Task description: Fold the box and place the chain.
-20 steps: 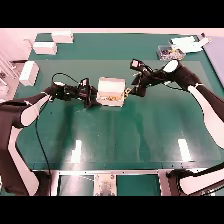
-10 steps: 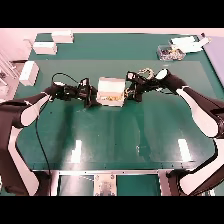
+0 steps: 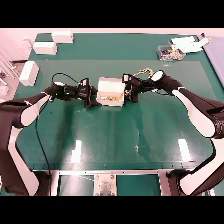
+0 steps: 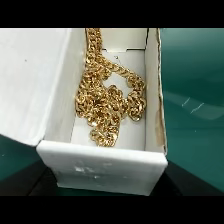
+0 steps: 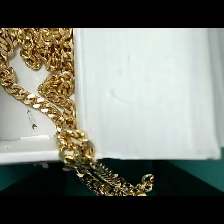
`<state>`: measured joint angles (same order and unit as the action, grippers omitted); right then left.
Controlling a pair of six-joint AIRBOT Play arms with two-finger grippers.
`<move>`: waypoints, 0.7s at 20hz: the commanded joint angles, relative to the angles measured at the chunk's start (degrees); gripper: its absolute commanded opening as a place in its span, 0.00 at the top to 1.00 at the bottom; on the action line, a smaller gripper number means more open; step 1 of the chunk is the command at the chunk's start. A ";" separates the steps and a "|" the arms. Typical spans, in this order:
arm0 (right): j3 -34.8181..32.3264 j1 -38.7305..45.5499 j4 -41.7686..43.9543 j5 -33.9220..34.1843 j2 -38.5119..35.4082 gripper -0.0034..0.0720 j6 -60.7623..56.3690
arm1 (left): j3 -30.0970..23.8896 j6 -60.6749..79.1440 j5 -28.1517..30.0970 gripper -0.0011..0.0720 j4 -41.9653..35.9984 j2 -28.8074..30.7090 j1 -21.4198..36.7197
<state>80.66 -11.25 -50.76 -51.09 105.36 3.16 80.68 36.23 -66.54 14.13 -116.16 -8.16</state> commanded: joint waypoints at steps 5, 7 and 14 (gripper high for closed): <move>-0.15 -0.07 -0.83 2.05 2.01 0.17 0.09 | 0.02 0.02 -0.02 0.32 -0.02 0.04 0.00; -0.17 -0.07 -0.85 2.03 2.01 0.17 0.09 | 0.02 0.02 -0.02 0.32 -0.02 0.04 0.00; -0.15 -0.07 -5.38 -0.55 1.60 0.16 -2.67 | 0.02 0.02 -0.02 0.32 -0.02 0.09 0.00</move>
